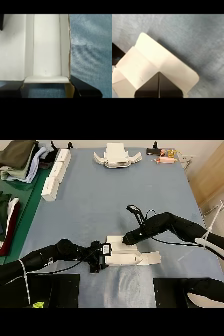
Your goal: Fold the box.
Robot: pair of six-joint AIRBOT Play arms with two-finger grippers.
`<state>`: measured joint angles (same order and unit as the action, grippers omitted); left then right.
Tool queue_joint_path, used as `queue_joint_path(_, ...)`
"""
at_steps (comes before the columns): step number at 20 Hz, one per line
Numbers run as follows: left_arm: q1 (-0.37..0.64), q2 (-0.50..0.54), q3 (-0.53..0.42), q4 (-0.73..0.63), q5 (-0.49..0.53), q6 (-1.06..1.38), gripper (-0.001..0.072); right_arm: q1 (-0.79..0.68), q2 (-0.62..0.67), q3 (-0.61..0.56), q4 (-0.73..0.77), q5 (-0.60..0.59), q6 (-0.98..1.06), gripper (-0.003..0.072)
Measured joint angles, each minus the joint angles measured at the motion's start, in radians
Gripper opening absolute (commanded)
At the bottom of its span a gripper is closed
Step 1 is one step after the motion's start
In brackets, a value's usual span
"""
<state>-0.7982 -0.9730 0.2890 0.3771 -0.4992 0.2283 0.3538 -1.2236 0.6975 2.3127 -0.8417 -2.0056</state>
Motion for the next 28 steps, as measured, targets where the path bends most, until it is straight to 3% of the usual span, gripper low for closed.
queue_joint_path(11, 0.0, 0.0, 0.0, 0.002, -0.004, 0.006, 0.0519, 0.019, -0.01, 0.003, -0.009, -0.009, -0.019, 0.0)
queue_joint_path(15, 0.0, 0.0, 0.0, 0.002, -0.004, 0.005, 0.052, 0.014, 0.107, 0.002, -0.048, -0.059, -0.018, 0.0)
queue_joint_path(20, 0.0, 0.0, 0.0, 0.001, 0.0, 0.003, 0.052, 0.014, 0.343, -0.011, -0.187, -0.199, 0.005, 0.0002)
queue_joint_path(21, 0.0, 0.0, 0.0, 0.001, 0.0, 0.003, 0.0519, 0.014, 0.39, -0.023, -0.218, -0.247, -0.017, 0.0142)
queue_joint_path(22, 0.0, 0.0, 0.0, 0.001, 0.0, 0.003, 0.052, 0.014, 0.432, -0.04, -0.244, -0.297, -0.043, 0.0412)
queue_joint_path(23, 0.0, 0.0, 0.0, 0.001, 0.0, 0.003, 0.0519, 0.014, 0.468, -0.063, -0.269, -0.341, -0.068, 0.0489)
queue_joint_path(26, 0.0, 0.0, 0.0, 0.001, 0.0, 0.003, 0.0519, 0.016, 0.542, -0.151, -0.334, -0.417, -0.161, 0.0528)
queue_joint_path(28, 0.0, 0.0, 0.0, 0.001, 0.0, 0.003, 0.0519, 0.016, 0.564, -0.209, -0.378, -0.403, -0.246, 0.0528)
